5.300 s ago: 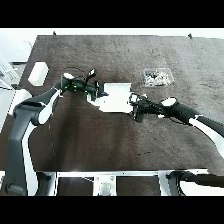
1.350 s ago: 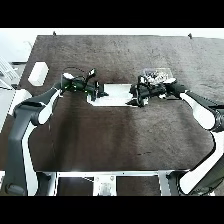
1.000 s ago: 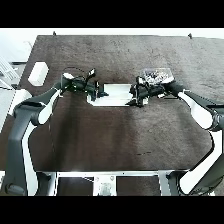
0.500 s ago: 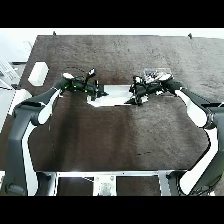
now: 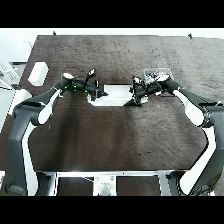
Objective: Fold the box and place the chain.
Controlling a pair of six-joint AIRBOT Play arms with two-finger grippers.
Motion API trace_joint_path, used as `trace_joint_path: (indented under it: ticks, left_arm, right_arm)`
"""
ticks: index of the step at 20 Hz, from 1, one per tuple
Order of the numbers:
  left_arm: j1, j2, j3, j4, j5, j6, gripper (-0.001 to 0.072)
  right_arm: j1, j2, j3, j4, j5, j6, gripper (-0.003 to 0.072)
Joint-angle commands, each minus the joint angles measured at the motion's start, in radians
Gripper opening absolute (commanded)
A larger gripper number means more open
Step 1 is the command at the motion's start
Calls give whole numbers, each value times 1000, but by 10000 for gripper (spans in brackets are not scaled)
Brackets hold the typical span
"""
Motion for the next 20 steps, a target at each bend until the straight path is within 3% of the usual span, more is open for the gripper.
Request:
trace_joint_path:
  ticks: [1, 18, 20]
  left_arm:
    - [0, 1, 1, 0, -1, 0, 23]
    - [0, 0, 1, 0, -1, 0, 23]
    - [0, 1, 1, 0, -1, 0, 23]
  right_arm:
    - [-3, -5, 1, -3, 7, -11, 633]
    - [-22, -27, 3, 75, 7, -67, 631]
    - [-22, -27, 7, 74, 6, -73, 583]
